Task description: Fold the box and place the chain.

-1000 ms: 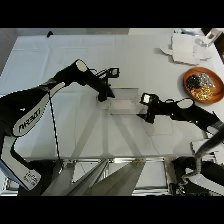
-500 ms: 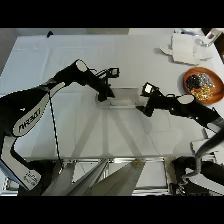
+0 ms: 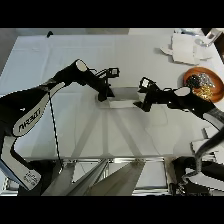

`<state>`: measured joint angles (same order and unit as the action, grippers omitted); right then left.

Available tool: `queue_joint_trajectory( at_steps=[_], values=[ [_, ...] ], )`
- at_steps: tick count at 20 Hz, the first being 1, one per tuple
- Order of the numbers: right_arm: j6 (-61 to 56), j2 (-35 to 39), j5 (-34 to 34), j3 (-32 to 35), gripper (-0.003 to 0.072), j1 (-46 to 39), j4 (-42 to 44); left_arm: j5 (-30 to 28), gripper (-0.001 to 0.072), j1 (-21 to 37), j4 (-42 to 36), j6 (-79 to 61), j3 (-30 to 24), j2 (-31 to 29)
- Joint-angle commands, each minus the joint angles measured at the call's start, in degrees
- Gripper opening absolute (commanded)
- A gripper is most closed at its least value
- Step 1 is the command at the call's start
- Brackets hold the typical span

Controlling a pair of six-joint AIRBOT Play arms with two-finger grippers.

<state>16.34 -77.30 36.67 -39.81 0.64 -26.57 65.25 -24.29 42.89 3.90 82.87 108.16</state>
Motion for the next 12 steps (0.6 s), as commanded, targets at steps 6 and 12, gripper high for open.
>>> queue_joint_trajectory(
  at_steps=[6,12],
  values=[
    [5.1,-7.0,13.8,-2.5,0.0707,-4.5,1.9,0.1,0.001,0.0,0.0,0.0,0.0,0.0],
    [12.3,-8.9,15.4,-2.5,0.0707,-6.4,9.0,0.1,0.001,0.0,0.0,0.0,0.0,0.0]
  ],
)
